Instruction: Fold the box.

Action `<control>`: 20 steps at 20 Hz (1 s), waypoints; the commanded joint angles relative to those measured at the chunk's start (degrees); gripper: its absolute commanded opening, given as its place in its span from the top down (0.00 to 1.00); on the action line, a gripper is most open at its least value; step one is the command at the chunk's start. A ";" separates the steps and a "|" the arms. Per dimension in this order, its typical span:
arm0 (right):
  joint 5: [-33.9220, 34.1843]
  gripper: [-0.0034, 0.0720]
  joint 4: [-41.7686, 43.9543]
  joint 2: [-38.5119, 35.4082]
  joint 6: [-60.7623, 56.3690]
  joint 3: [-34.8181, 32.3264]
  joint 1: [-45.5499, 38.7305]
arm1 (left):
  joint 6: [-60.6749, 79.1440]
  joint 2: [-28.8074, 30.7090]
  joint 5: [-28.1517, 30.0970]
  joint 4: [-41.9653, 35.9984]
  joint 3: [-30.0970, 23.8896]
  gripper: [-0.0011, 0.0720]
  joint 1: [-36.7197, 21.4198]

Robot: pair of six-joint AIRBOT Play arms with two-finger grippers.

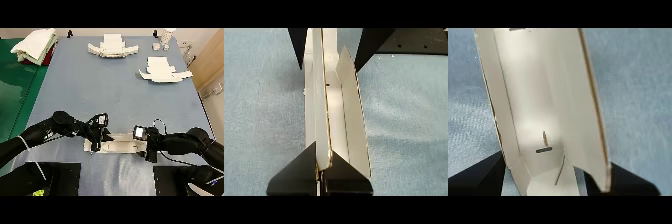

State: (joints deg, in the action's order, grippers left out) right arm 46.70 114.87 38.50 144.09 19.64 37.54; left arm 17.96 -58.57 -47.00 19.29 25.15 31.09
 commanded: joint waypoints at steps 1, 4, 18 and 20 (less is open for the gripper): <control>0.37 0.00 6.69 1.92 11.93 -0.02 -4.50 | 0.02 -0.04 0.00 0.00 -0.02 0.97 0.02; 2.36 0.00 4.48 1.05 9.77 0.11 -5.07 | 0.02 -0.04 0.00 0.00 -0.02 0.97 0.02; 3.41 0.02 17.57 11.45 28.39 -0.44 -11.08 | 0.02 -0.04 0.02 0.00 -0.02 0.97 0.00; 3.30 0.02 17.16 11.56 28.39 -0.46 -11.04 | 0.02 -0.04 0.00 0.00 -0.02 0.97 0.00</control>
